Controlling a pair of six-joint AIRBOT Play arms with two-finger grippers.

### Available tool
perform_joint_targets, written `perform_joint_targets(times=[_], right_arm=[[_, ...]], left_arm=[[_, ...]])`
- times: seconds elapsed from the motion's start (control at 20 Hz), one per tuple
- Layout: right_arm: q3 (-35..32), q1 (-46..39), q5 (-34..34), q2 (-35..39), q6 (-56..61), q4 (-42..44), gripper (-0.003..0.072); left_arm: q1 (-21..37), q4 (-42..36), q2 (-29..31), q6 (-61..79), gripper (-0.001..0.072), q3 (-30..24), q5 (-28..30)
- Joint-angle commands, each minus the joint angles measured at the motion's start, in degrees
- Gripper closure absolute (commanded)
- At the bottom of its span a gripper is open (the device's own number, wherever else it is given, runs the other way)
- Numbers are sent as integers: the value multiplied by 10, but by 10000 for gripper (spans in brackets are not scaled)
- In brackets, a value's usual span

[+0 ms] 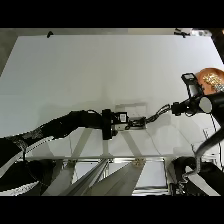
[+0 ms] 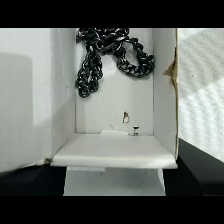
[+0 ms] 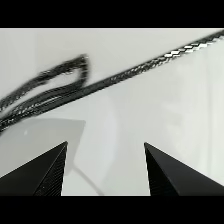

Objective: Fold the box and place the chain.

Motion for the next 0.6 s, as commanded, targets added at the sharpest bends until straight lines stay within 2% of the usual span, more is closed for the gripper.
perform_joint_targets(times=[0.0, 0.15, 0.35, 0.55], right_arm=[[1, -85, -86, -37, 30, -38, 158], [1, -179, -176, -37, 84, -34, 230], [1, -286, -230, -46, 94, -26, 230], [2, -316, -279, -100, 93, 8, 230]], left_arm=[[0, 0, 0, 0, 436, 0, 0], [0, 0, 0, 0, 436, 0, 0], [0, 0, 0, 0, 436, 0, 0], [0, 0, 0, 0, 436, 0, 0]])
